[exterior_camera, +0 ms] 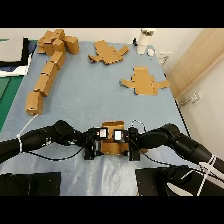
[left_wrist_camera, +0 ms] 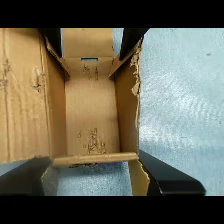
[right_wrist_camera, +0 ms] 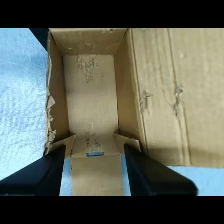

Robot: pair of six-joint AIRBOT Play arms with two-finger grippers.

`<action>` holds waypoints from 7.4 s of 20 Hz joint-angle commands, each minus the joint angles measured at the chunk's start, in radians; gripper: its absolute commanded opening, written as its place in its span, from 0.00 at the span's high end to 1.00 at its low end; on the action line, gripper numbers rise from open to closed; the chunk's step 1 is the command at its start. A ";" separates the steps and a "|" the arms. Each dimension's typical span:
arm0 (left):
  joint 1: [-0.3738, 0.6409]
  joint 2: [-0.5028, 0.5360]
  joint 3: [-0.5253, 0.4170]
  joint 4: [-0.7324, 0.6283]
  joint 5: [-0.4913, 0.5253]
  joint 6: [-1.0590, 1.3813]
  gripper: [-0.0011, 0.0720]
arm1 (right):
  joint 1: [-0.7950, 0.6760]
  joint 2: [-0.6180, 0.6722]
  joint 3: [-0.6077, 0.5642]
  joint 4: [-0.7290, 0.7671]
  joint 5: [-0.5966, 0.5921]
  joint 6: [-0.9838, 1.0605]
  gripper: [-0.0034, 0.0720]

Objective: Fold the box.

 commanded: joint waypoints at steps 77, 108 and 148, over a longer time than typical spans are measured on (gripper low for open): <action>0.000 0.000 0.001 0.000 0.001 0.000 0.27 | 0.229 -0.327 0.351 -0.385 -0.278 1.916 0.48; 0.000 0.000 0.001 0.000 0.002 0.000 0.27 | 0.265 -0.376 0.367 -0.406 -0.343 2.038 0.38; 0.000 0.000 0.001 0.000 0.002 0.000 0.27 | -0.158 -0.157 0.243 0.277 -0.208 0.397 0.95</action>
